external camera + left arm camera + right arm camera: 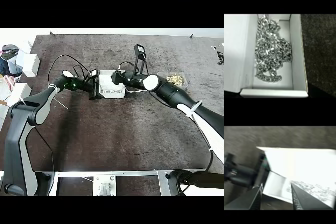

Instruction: Fold the box and place the chain.

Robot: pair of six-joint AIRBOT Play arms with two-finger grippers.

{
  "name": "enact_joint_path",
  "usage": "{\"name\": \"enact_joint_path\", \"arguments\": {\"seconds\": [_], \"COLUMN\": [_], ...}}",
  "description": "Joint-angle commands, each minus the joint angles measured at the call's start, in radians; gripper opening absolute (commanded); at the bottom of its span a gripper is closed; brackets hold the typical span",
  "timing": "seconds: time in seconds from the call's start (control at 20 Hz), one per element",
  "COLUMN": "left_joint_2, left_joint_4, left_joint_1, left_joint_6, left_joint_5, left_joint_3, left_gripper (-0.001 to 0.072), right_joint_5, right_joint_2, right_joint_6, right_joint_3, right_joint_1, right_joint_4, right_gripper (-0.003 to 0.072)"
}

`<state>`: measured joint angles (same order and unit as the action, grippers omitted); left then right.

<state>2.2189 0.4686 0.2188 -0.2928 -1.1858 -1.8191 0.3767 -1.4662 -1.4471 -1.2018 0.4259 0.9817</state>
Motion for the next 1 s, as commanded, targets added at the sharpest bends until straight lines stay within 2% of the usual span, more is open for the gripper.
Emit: {"name": "enact_joint_path", "arguments": {"seconds": [0.0,0.15,0.35,0.6,0.8,0.9,0.95], "left_joint_2": [0.000,0.000,0.000,0.000,0.000,0.000,0.000], "left_joint_4": [0.000,0.000,0.000,0.000,0.000,0.000,0.001], "left_joint_1": [0.000,0.000,0.000,0.000,0.000,0.000,0.000], "left_joint_6": [0.000,0.000,0.000,0.000,0.000,0.000,0.000], "left_joint_5": [0.000,0.000,0.000,0.000,0.000,0.000,0.000], "left_joint_3": [0.000,0.000,0.000,0.000,0.000,0.000,0.000], "left_gripper": [0.0538,0.0537,0.0538,0.0537,0.0537,0.0538,0.0537], "right_joint_5": [0.087,0.088,0.057,-0.076,-0.101,-0.101,-0.100], "right_joint_2": [0.072,0.137,0.061,-0.089,-0.195,-0.249,-0.267], "right_joint_6": [0.011,-0.025,-0.106,-0.106,-0.106,-0.106,-0.106], "right_joint_3": [0.061,0.171,0.247,0.230,0.119,0.064,0.047], "right_joint_1": [-0.089,-0.263,-0.464,-0.486,-0.447,-0.441,-0.442], "right_joint_4": [0.074,0.073,0.069,-0.030,-0.045,-0.050,-0.080], "right_gripper": [0.0410,0.0410,0.0410,0.0410,0.0405,0.0114,0.0101]}}
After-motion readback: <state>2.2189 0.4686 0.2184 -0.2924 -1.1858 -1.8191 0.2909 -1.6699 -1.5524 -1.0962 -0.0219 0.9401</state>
